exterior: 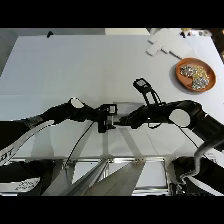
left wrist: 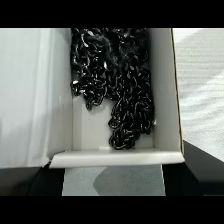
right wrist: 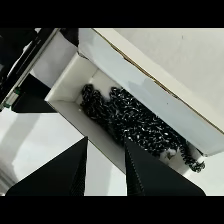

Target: Fold the box and place the chain.

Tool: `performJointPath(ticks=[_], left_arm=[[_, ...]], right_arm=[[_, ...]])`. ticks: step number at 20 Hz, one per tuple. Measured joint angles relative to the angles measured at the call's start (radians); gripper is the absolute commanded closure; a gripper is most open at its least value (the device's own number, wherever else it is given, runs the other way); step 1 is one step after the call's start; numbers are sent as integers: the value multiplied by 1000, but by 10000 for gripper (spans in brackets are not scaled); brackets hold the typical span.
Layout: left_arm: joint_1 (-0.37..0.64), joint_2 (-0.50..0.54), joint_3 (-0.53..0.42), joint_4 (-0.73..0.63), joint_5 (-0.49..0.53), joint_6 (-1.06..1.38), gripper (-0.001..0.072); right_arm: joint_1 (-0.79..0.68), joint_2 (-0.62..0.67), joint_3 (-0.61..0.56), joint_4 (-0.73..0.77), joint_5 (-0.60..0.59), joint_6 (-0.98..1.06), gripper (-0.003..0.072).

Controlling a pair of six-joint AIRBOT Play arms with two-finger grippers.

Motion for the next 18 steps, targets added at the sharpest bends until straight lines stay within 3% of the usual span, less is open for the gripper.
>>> performJointPath(ticks=[2,4,9,10,12,18], left_arm=[[0,0,0,0,0,0,700],[0,0,0,0,0,0,700],[0,0,0,0,0,0,700],[0,0,0,0,0,0,700],[0,0,0,0,0,0,700],[0,0,0,0,0,0,700]], right_arm=[[-20,23,7,0,20,-15,471],[-85,60,17,-3,59,-63,597],[-426,128,23,69,202,-505,647],[-496,116,19,121,208,-597,630],[-603,60,11,219,219,-797,447],[-624,-153,0,218,266,-1245,441]])
